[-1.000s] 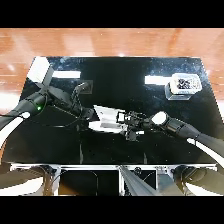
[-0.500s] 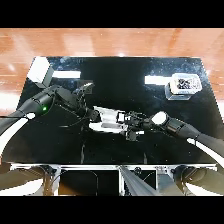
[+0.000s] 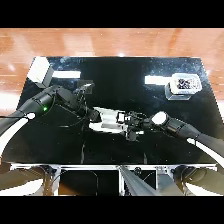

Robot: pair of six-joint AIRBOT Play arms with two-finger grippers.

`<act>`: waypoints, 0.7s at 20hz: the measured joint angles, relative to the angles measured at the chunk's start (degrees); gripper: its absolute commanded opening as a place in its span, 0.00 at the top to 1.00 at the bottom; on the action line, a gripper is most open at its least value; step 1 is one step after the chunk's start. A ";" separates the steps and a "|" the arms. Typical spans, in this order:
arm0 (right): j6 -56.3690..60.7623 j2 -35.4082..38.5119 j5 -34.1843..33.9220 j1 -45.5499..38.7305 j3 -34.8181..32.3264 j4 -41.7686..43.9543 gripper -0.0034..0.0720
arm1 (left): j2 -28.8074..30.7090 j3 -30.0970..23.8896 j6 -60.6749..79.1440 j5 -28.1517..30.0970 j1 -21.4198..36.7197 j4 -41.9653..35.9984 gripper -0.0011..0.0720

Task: Fold the box and place the chain.

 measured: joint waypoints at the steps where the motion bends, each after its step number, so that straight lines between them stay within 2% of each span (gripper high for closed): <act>1: -0.07 0.00 0.31 0.00 0.00 -0.20 0.12 | 0.00 0.17 -0.20 0.20 -0.04 0.07 0.12; 8: -0.48 0.00 1.09 0.00 0.00 -0.59 0.13 | -0.02 3.56 -0.87 5.38 0.20 0.24 0.12; 14: -0.61 0.00 1.18 0.00 0.00 -0.66 0.13 | -0.07 4.35 -2.21 7.93 0.20 2.49 0.12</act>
